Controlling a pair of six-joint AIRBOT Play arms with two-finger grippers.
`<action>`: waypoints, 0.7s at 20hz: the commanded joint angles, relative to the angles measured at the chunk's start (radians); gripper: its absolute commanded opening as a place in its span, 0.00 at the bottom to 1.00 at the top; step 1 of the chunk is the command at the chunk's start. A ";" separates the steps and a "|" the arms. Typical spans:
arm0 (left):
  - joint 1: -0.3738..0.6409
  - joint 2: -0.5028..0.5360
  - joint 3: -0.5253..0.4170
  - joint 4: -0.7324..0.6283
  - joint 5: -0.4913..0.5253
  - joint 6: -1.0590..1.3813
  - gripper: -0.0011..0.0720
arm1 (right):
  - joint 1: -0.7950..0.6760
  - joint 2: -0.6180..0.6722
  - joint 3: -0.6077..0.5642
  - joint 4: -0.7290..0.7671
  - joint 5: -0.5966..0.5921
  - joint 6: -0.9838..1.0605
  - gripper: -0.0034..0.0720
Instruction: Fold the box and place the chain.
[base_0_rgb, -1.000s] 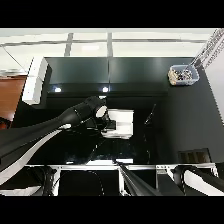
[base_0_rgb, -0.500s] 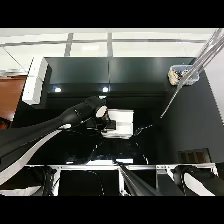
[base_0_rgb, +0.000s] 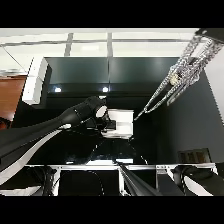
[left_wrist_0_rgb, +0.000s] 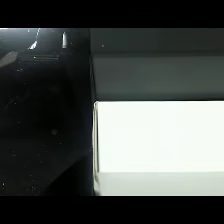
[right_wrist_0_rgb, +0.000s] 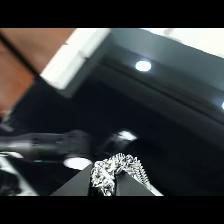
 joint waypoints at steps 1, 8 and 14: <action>0.001 0.000 0.000 0.000 0.000 0.000 0.05 | 0.056 -0.002 -0.035 0.101 -0.089 0.003 0.07; 0.001 0.000 0.000 0.000 0.000 0.000 0.05 | 0.155 -0.025 -0.066 0.120 -0.237 -0.001 0.07; 0.001 0.000 0.000 0.000 0.000 0.000 0.05 | 0.178 -0.050 -0.077 0.113 -0.225 -0.001 0.07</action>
